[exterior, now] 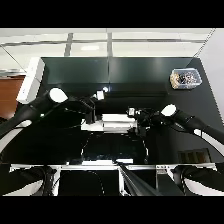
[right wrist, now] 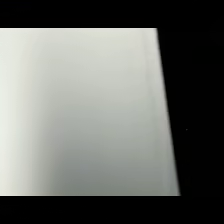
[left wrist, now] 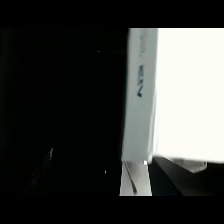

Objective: Fold the box and place the chain.

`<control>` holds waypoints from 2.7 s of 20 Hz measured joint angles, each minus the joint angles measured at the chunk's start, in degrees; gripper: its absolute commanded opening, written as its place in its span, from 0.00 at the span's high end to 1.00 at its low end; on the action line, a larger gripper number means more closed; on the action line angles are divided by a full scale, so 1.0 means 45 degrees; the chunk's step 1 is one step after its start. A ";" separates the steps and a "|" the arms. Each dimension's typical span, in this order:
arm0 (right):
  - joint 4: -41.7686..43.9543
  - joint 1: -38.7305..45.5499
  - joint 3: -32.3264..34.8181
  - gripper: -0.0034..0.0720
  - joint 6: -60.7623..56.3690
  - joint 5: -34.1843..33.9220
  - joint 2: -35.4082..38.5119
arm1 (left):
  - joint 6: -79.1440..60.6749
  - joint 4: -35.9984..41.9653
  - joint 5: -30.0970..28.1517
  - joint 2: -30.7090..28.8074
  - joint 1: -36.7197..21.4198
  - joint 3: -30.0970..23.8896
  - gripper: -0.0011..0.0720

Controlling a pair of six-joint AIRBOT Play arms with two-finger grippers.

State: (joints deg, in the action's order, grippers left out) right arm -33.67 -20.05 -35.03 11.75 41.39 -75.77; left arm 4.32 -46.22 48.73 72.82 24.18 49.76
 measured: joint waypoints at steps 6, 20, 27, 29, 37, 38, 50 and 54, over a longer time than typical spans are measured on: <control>0.0000 -0.0005 0.0000 0.30 0.0005 -0.0019 0.0000 | 0.4716 -0.2628 0.2861 -0.1515 -0.0763 -0.0083 0.95; 0.0005 0.0000 0.0000 0.30 0.0005 -0.0019 0.0000 | 0.2749 0.7359 -0.1423 -0.1030 -0.0442 -0.2681 0.95; 0.0000 -0.0005 0.0000 0.30 0.0010 -0.0019 0.0000 | 0.2181 0.7213 -0.2492 0.0510 -0.0418 -0.2608 0.95; -0.0005 0.0000 0.0000 0.30 0.0015 -0.0019 0.0000 | 0.2317 0.6781 -0.2351 0.0840 -0.0418 -0.2521 0.95; -0.0024 -0.0005 0.0000 0.30 0.0024 0.0010 0.0000 | 0.3245 0.4711 -0.1559 0.1117 -0.0476 -0.2074 0.95; -0.0019 -0.0005 0.0000 0.30 0.0024 0.0010 0.0000 | 0.3478 0.4250 -0.1433 0.0952 -0.0578 -0.1880 0.95; 0.0019 -0.0005 0.0000 0.30 0.0000 -0.0019 0.0000 | 0.2909 0.0588 0.3730 -0.2137 -0.3109 -0.1656 0.00; 0.0034 -0.0005 0.0000 0.30 0.0005 -0.0019 0.0000 | 0.1574 0.0374 0.2249 -0.2229 -0.2467 -0.2365 0.01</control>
State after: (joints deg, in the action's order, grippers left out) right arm -33.52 -20.08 -35.03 11.77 41.30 -75.77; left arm 11.40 -44.53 58.85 62.78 13.08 39.11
